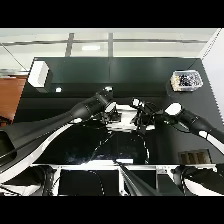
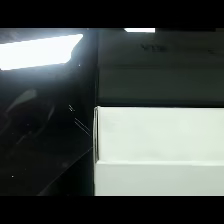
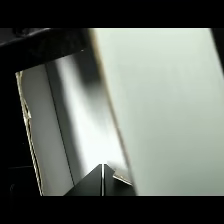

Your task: Fold the box and place the chain.

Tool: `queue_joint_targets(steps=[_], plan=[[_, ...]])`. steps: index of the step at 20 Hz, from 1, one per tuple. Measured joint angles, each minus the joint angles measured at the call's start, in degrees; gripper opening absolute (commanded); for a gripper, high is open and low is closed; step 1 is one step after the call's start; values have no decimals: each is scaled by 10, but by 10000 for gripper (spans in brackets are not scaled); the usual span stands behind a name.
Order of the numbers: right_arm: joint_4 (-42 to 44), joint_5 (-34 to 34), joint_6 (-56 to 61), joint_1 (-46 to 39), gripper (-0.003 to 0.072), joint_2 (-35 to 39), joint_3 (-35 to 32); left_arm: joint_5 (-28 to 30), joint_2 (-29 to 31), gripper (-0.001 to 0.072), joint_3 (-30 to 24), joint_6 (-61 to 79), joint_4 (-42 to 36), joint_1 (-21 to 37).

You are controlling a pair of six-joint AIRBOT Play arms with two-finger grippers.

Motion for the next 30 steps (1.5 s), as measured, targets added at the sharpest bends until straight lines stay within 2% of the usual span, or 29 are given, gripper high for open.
queue_joint_targets(steps=[3,7,10,12,16,19,22,23,25,26,30], plan=[[-80,31,149,-40,14,43,17,2,0,28,0,0,1,0],[-159,83,372,-175,15,105,34,10,0,28,0,1,2,0],[-174,97,507,-275,15,121,2,13,0,28,0,1,1,0],[-166,89,573,-307,14,116,-31,14,0,28,0,1,1,0],[-101,107,614,-286,15,53,-65,14,0,28,0,0,1,0],[-12,122,572,-240,16,2,-70,15,0,28,0,0,1,0],[35,137,531,-216,15,-21,-45,15,0,28,0,0,1,0],[33,149,524,-213,53,-25,-29,15,0,28,0,0,1,0],[26,180,518,-209,556,-29,5,15,0,28,0,0,1,0],[23,197,517,-208,606,-31,21,15,0,28,0,0,1,0],[22,261,519,-204,605,-33,63,15,0,28,0,0,1,0]])
